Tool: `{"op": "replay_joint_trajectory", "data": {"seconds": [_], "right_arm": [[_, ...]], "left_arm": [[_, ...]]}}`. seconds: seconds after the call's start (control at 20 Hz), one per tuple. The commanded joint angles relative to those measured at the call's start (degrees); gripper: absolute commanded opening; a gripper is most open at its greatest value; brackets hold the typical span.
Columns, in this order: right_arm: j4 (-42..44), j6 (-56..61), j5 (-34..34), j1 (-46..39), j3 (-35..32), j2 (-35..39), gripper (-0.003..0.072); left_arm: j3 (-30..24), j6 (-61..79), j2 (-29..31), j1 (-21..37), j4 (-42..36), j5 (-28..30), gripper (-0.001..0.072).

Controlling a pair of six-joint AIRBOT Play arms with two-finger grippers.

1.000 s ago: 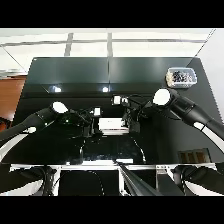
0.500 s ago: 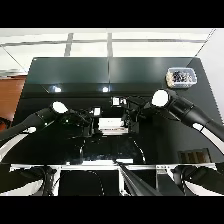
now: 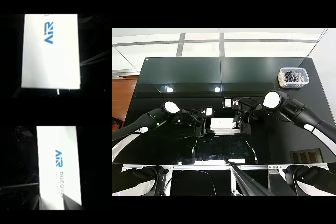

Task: Fold the box and place the chain.

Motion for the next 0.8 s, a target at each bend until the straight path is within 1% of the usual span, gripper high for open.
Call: {"op": "replay_joint_trajectory", "data": {"seconds": [0.0, 0.2, 0.3, 0.4, 0.5, 0.55, 0.6, 0.65, 0.75], "right_arm": [[-0.07, -0.02, 0.0, 0.0, -0.39, -0.02, 0.0434], [-0.07, 0.15, 0.07, -0.02, -0.37, 0.04, 0.0433], [-0.28, 2.99, 1.29, -0.37, -0.13, 1.66, 0.0433], [-0.17, 10.21, 2.82, -1.88, 0.11, 4.87, 0.0433], [0.28, 22.18, 4.87, -4.02, 0.07, 6.71, 0.0431], [1.09, 28.0, 6.32, -4.79, -0.22, 6.51, 0.0303], [2.78, 31.69, 6.38, -4.92, -1.07, 6.4, -0.0002], [6.01, 33.31, 5.14, -4.87, -2.29, 6.27, 0.001], [15.23, 34.36, 2.14, -4.9, -4.7, 5.07, 0.0009]], "left_arm": [[-0.02, -0.09, -0.02, -0.04, -0.02, 0.0, 0.0412], [-0.02, -0.09, -0.02, -0.04, 0.0, 0.0, 0.0412], [-0.02, -0.09, -0.02, -0.04, 0.0, 0.0, 0.0412], [-0.02, -0.09, -0.02, -0.04, -0.02, 0.0, 0.0412], [-0.02, -0.11, -0.02, -0.04, -0.02, 0.0, 0.0412], [-0.02, -0.09, -0.02, -0.04, -0.02, -0.02, 0.0412], [-0.02, -0.09, -0.02, -0.04, 0.0, 0.0, 0.0412], [-0.02, -0.09, -0.02, -0.04, 0.0, 0.0, 0.0412], [-0.02, -0.09, -0.02, -0.04, 0.0, 0.0, 0.0411]]}}
